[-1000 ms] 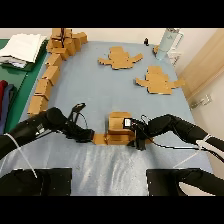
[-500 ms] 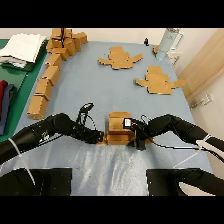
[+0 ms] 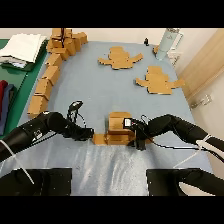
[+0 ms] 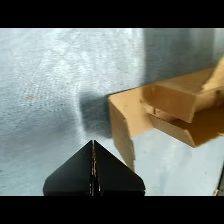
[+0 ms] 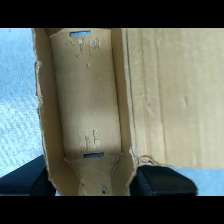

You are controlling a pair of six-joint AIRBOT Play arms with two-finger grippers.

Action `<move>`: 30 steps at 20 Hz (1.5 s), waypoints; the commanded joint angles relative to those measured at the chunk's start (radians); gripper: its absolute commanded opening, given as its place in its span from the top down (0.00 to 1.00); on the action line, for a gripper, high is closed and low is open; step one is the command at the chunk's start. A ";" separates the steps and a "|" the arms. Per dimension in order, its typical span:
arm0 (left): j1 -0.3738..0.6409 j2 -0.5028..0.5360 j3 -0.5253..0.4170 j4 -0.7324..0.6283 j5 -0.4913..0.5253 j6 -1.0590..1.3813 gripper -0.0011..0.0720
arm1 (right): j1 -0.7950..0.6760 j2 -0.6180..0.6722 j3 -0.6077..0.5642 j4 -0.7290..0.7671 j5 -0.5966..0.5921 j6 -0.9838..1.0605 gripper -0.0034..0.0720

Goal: Fold the box.

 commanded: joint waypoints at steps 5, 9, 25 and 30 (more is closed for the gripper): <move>-0.095 -0.095 0.000 -0.002 0.099 -0.031 0.97 | 0.000 0.001 0.001 0.000 0.000 0.000 0.19; -0.103 -0.108 0.000 -0.007 0.108 -0.031 0.97 | 0.000 0.001 0.001 0.000 0.000 0.000 0.19; -0.104 -0.102 0.028 -0.050 0.093 0.008 0.97 | 0.000 0.001 0.001 0.000 0.000 0.000 0.19; -0.103 -0.058 0.048 -0.052 0.077 0.009 0.97 | 0.000 0.001 0.001 0.000 0.000 0.000 0.19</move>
